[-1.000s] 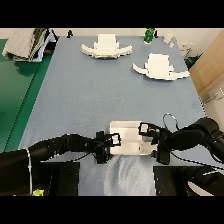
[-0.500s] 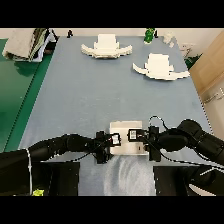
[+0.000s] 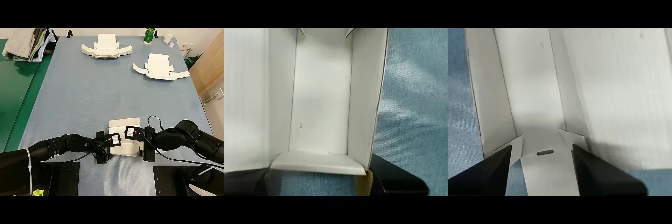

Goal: Fold the box.

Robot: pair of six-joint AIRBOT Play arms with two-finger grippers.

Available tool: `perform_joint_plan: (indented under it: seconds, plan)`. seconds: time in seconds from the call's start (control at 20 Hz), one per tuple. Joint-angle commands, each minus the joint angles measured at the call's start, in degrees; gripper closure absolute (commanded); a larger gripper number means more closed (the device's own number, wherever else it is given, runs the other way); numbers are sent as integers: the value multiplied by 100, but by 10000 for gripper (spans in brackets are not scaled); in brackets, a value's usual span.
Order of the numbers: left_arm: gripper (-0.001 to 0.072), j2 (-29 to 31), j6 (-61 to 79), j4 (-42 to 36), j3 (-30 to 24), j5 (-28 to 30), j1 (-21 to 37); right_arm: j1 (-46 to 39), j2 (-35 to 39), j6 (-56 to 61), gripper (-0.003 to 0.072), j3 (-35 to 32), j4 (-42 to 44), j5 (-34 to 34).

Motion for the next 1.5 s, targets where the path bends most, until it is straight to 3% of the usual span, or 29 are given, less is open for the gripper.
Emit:
perform_joint_plan:
  seconds: [0.0,0.05,0.1,0.15,0.2,0.25,0.45,0.55,0.6,0.7,0.95,1.2,1.45]
  plan:
    - [260,0,2,2,-2,0,-4,7,-92,15,44,-2,42,26]
    - [260,0,2,2,-2,0,-4,4,-92,39,54,0,33,-33]
    - [260,0,2,2,-2,0,-4,4,-90,205,198,20,-26,-186]
    - [261,0,2,2,-2,0,-4,4,-72,588,471,66,-186,-470]
    - [260,0,2,2,-2,0,-4,4,-15,1176,631,136,-483,-804]
    - [261,0,2,2,-2,0,-4,2,61,1781,682,221,-848,-1150]
    - [260,0,0,2,-2,0,-4,-177,575,4996,683,459,-3053,-2524]
    - [260,0,2,2,-2,0,-4,-564,686,6642,684,452,-4277,-2949]
    - [260,0,0,2,-2,0,-4,-887,684,7064,684,452,-4435,-2988]
    - [261,0,2,2,-2,0,-4,-1698,551,7077,684,452,-3783,-2645]
    - [260,0,2,2,-2,0,-4,-3136,-341,5668,684,315,-1213,-2179]
    - [260,0,2,2,-2,0,-4,-3246,-592,4669,684,81,719,-2098]
    - [260,0,2,2,-2,0,-4,-3248,-426,4358,684,94,1587,-2098]
